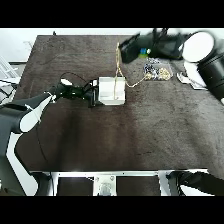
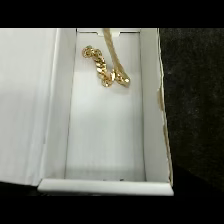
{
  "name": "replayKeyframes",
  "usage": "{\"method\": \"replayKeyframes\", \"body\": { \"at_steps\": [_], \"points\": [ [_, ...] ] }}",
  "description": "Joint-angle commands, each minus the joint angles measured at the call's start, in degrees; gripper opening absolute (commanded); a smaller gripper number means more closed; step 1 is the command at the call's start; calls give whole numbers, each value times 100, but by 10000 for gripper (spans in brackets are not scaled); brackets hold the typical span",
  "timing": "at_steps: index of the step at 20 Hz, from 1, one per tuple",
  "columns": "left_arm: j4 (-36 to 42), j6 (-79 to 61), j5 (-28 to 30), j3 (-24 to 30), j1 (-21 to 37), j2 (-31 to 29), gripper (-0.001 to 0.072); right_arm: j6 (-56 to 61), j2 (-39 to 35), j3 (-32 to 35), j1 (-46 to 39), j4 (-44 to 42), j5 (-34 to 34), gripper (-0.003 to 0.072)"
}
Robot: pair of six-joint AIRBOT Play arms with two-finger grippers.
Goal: Fold the box and place the chain.
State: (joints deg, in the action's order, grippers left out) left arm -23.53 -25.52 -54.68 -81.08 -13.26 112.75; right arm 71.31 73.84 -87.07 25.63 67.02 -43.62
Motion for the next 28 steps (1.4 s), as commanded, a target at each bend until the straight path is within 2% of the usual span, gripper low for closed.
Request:
{"method": "replayKeyframes", "body": {
  "at_steps": [1, 5, 9, 10, 11, 12, 13, 16, 19, 20, 21, 22, 25, 28],
  "points": [
    [-2, 0, 0, 0, -4, 0, 290, 87, 4, 1248, 2, -876, 623, 7],
    [-2, -2, 0, 0, -4, 0, 290, 85, 85, 2559, 39, -1362, 1917, 7],
    [-2, -2, 2, 0, -4, 0, 290, -96, 592, 2761, 254, -1543, 2446, 7],
    [-2, -2, 0, 0, -4, 0, 290, -107, 984, 2756, 387, -1543, 2704, 11],
    [-2, -2, 0, 0, -4, 0, 290, -105, 1132, 2754, 393, -1543, 2715, 146],
    [-2, -2, 0, 0, -2, 0, 290, -114, 1215, 2754, 378, -1537, 2715, 340],
    [-2, -2, 0, 0, -4, 0, 290, -212, 1228, 2756, 341, -1534, 2715, 366],
    [-2, -2, 0, 0, -4, 0, 290, -302, 1047, 2728, 61, -1488, 2712, 372],
    [-2, 0, 0, 0, -2, 0, 290, -299, 667, 2728, -616, -1342, 2712, 373],
    [-2, -2, 0, 2, -4, 0, 290, -275, 612, 2728, -946, -1346, 2712, 392],
    [-2, -2, 0, 0, -4, 0, 290, -186, 616, 2728, -1274, -1349, 2697, 446],
    [-2, -2, 0, 0, -2, 0, 290, -122, 667, 2721, -1631, -1394, 2601, 457],
    [-2, -2, 2, 0, -4, 0, 290, -131, 1152, 2430, -2391, -1805, 2096, 468],
    [-2, -2, 0, 0, -2, 0, 290, -133, 2052, 1565, -2555, -1843, 1456, 468]
  ]
}}
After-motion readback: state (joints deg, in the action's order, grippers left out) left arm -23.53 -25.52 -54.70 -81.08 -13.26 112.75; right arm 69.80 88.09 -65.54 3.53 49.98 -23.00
